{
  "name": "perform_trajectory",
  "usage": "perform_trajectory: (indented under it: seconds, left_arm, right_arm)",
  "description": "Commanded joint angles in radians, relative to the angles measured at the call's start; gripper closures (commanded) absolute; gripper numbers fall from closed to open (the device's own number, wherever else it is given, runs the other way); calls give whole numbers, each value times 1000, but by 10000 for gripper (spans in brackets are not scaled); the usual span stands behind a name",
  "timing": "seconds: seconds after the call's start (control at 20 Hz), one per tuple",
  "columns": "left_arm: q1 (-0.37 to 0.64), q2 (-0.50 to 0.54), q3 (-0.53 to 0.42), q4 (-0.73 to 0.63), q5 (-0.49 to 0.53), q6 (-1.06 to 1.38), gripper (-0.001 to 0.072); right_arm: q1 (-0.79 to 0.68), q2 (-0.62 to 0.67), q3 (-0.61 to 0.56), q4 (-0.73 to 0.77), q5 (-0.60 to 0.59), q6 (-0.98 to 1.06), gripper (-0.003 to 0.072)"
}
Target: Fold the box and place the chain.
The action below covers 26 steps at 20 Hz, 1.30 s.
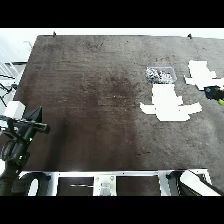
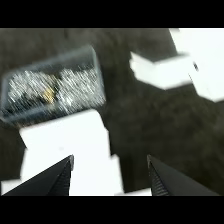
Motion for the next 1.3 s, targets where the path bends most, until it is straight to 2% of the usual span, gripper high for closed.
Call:
perform_trajectory:
  seconds: [0.0, 0.15, 0.25, 0.45, 0.65, 1.05, 1.1, 1.2, 1.25]
  left_arm:
    - [-1, 1, 0, 0, 0, 0, 690]
    - [-1, 1, 0, 0, 0, 0, 690]
    - [-1, 1, 0, 0, 0, 0, 690]
    - [-1, 1, 0, 0, 0, 0, 690]
    - [-1, 1, 0, 0, 0, 0, 690]
    - [-1, 1, 0, 0, 0, 0, 690]
    - [-1, 1, 0, 0, 0, 0, 690]
    - [-1, 1, 0, 0, 0, 0, 690]
    - [-1, 1, 0, 0, 0, 0, 690]
  right_arm:
    - [-161, -184, 242, -304, 352, 168, 122]
    - [-175, -365, 452, -387, 479, 183, 122]
    - [-167, -490, 576, -391, 562, 182, 122]
    - [-119, -716, 767, -390, 721, 182, 122]
    - [-63, -807, 789, -387, 734, 141, 123]
    - [-32, -876, 788, -379, 819, 129, 137]
    - [-28, -888, 787, -364, 840, 129, 178]
    - [-18, -912, 787, -338, 889, 129, 186]
    - [-13, -917, 785, -339, 894, 130, 281]
